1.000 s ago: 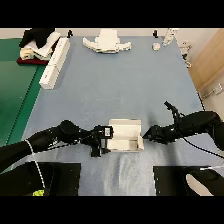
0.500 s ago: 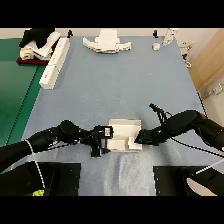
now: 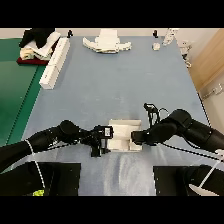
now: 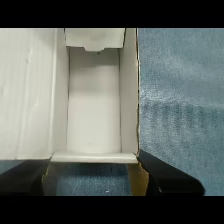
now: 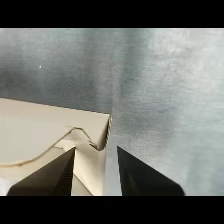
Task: Fold the box.
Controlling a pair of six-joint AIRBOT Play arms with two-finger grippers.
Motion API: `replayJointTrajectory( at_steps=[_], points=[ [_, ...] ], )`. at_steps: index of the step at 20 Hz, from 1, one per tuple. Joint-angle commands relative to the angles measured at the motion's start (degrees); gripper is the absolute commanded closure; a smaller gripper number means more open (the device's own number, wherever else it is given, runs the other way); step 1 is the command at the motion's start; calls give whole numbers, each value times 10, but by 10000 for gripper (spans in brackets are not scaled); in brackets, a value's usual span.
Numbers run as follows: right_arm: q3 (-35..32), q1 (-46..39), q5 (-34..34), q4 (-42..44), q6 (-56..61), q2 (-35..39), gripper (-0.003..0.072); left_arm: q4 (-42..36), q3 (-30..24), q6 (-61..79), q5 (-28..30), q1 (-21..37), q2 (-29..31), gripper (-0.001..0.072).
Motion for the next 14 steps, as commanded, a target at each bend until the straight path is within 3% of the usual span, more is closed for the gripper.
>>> replayJointTrajectory(
  at_steps=[1, 8, 10, 11, 12, 13, 14],
  points=[
    [26, 70, -10, -85, 159, -26, 298, 0, 0, 0, 0, 0, 0, 182],
    [84, 118, -83, -127, 236, -111, 302, 0, 0, 0, 0, 0, 0, 182],
    [84, 118, -84, -130, 240, -114, 410, 0, 0, 0, 0, 0, 0, 182],
    [84, 118, -84, -131, 240, -114, 422, 0, 0, 0, 0, 0, 0, 182],
    [84, 118, -84, -131, 239, -114, 594, 0, 0, 0, 0, 0, 0, 182],
    [84, 118, -84, -131, 239, -114, 667, 0, 0, 0, 0, 0, 0, 182],
    [84, 118, -84, -131, 239, -114, 684, 0, 0, 0, 0, 0, 0, 182]
  ],
)
